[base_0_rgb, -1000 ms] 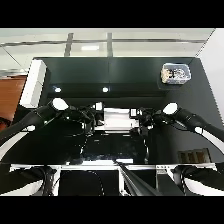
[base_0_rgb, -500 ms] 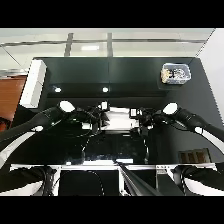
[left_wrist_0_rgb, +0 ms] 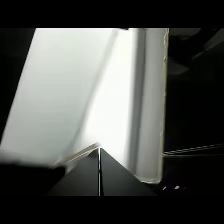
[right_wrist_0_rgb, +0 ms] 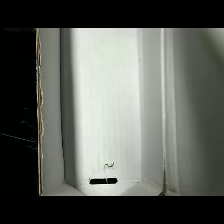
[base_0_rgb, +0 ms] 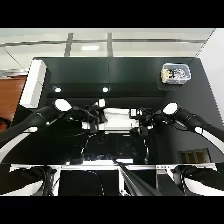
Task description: Fold the box and place the chain.
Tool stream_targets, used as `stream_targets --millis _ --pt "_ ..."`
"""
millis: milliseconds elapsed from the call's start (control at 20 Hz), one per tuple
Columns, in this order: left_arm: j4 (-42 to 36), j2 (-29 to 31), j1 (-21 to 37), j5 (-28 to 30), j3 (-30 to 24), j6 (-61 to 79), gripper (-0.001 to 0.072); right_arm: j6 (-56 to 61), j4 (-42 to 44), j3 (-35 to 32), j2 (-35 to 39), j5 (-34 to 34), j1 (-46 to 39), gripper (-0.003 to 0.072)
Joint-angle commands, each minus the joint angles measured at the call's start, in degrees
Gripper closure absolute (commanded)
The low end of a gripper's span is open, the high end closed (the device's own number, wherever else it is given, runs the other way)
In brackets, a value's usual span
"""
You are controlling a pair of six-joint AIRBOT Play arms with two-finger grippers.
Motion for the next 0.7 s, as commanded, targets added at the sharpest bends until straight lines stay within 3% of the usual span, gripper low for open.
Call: stream_targets --millis 0,350,500,650 --pt "8.9 5.4 6.2 -3.9 0.2 -14.3 0.0684 0.0 0.0 0.0 0.0 0.0 0.0 0.0518" --pt "13.7 4.5 28.4 -20.2 -2.1 -63.9 0.0683 0.0 0.0 0.0 0.0 0.0 0.0 0.0519" --pt "11.4 -0.7 32.1 -26.5 -4.3 -72.2 0.0684 0.0 0.0 0.0 0.0 0.0 0.0 0.0519" --pt "5.0 -6.7 30.8 -26.1 -4.5 -69.9 0.0685 0.0 0.0 0.0 0.0 0.0 0.0 0.0519"
